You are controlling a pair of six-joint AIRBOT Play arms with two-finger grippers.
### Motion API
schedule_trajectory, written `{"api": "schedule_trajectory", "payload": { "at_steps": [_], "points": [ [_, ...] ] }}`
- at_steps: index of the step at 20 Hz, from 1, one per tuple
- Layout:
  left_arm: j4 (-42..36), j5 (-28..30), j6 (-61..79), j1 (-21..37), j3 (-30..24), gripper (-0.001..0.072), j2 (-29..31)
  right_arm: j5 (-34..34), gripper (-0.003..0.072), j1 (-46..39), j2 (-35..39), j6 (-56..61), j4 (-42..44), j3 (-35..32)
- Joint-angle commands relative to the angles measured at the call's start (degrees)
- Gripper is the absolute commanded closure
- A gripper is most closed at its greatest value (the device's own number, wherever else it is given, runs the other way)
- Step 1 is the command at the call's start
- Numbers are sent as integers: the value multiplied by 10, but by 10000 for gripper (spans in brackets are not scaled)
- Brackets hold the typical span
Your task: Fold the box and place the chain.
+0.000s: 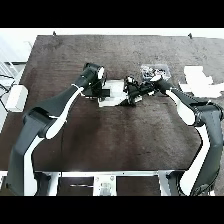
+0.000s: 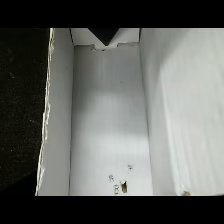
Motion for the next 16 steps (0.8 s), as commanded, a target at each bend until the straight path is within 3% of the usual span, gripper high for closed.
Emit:
{"api": "schedule_trajectory", "payload": {
  "at_steps": [1,6,8,11,12,16],
  "points": [
    [-3,-16,-2,0,0,358,-4,0,95,0,0,0,0,0],
    [-3,-12,-2,0,1,361,-5,0,95,0,0,0,0,0],
    [-2,-9,5,0,1,626,-4,0,95,0,0,0,0,0],
    [-3,6,3,0,2,642,-5,0,95,0,0,0,0,0],
    [-5,7,3,0,2,690,-4,0,95,0,0,0,0,0],
    [-5,11,4,0,5,688,-4,0,95,0,0,0,0,0]
  ]
}}
